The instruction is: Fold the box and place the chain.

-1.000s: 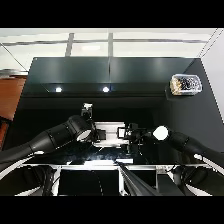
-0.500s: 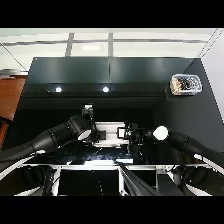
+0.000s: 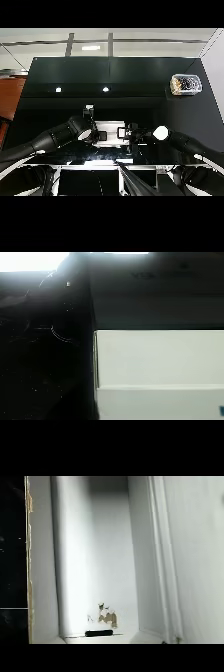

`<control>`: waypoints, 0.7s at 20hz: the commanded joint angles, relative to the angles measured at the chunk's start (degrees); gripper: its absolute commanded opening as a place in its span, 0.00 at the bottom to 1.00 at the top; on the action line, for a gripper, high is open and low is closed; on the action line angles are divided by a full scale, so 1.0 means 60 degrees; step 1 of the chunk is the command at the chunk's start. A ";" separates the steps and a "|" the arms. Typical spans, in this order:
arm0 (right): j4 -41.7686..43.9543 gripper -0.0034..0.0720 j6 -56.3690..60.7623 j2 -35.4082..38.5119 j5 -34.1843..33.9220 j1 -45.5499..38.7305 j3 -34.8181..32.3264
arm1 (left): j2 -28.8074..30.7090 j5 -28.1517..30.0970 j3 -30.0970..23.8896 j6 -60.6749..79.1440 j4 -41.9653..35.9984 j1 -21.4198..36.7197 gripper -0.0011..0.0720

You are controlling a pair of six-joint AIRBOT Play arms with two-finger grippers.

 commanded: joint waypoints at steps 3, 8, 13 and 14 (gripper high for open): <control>-0.1679 0.97 0.1676 0.0885 0.1461 -0.0211 0.0266 | 0.0138 -0.0029 0.0011 0.0077 0.0007 0.0069 0.05; -0.3399 0.97 0.2492 0.1468 0.2659 -0.0998 0.0488 | 0.0131 -0.0087 0.0011 0.0080 0.0222 0.0080 0.05; -0.3238 0.97 0.2444 0.1384 0.2011 -0.0958 0.0488 | 0.0127 -0.0062 0.0011 0.0080 0.0262 0.0080 0.05; -0.3235 0.97 0.2371 0.1297 0.1869 -0.0922 0.0488 | 0.0127 -0.0062 0.0011 0.0084 0.0262 0.0080 0.05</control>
